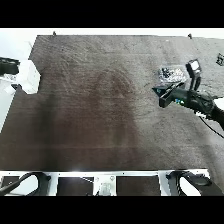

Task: Fold the box and place the chain.

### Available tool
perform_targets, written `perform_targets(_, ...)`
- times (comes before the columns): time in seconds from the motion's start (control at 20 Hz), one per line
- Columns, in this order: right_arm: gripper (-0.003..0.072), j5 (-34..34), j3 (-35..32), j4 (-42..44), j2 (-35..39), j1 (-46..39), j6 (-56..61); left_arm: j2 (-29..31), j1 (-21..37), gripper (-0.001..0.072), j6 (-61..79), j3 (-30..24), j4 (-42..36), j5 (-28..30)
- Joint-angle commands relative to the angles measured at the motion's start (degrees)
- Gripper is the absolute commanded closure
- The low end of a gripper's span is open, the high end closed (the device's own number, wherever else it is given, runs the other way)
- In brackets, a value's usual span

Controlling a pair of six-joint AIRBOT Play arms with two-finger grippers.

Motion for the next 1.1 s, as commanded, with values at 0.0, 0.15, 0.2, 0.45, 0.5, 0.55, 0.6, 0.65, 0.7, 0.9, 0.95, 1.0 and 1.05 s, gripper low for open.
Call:
perform_targets(0.0,0.0681,-3.5,-0.1,0.0,7.7,0.0,3.3,10.9,-0.2,0.0694,3.4,-5.4,-6.1,-0.6)
perform_targets(0.15,0.0682,-7.6,-3.0,-0.6,14.7,0.0,5.9,21.9,-0.2,0.0694,9.1,-16.0,-11.1,2.8)
perform_targets(0.2,0.0683,-8.9,-4.7,-1.0,17.2,0.0,6.7,25.0,-0.2,0.0694,11.3,-19.5,-13.2,3.1)
perform_targets(0.45,0.0683,-11.4,-16.0,-1.4,29.0,0.0,9.1,37.9,-0.2,0.0694,20.2,-38.0,-21.8,1.5)
perform_targets(0.5,0.0683,-11.7,-18.3,-1.4,30.8,0.0,9.5,40.3,-0.2,0.0694,20.8,-41.9,-22.6,2.0)
perform_targets(0.55,0.0683,-12.3,-20.4,-1.4,32.6,0.0,11.1,42.3,-0.2,0.0694,20.7,-45.2,-22.9,2.1)
perform_targets(0.6,0.0683,-12.8,-22.6,-1.4,34.7,0.0,12.4,44.3,-0.2,0.0694,20.8,-48.5,-22.9,2.0)
perform_targets(0.65,0.0683,-12.9,-24.7,-1.4,36.6,0.0,12.5,46.1,-0.2,0.0694,20.8,-51.3,-22.9,2.0)
perform_targets(0.7,0.0682,-13.1,-26.5,-1.8,38.2,0.0,12.5,47.6,-0.2,0.0694,20.8,-53.9,-22.9,1.9)
perform_targets(0.9,0.0681,-13.1,-31.8,-2.9,42.5,0.0,12.5,48.3,-0.2,0.0692,21.0,-58.7,-22.9,1.8)
perform_targets(0.95,0.0681,-13.0,-32.6,-2.8,42.6,0.0,12.5,48.3,-0.1,0.0689,21.0,-58.7,-22.9,1.7)
perform_targets(1.0,0.0681,-13.0,-33.2,-2.9,42.6,0.0,12.5,48.3,-0.1,0.0689,20.9,-58.7,-22.9,1.7)
perform_targets(1.05,0.0681,-13.0,-33.7,-2.8,42.6,0.0,12.6,48.3,-0.1,0.0688,20.7,-58.7,-22.9,1.7)
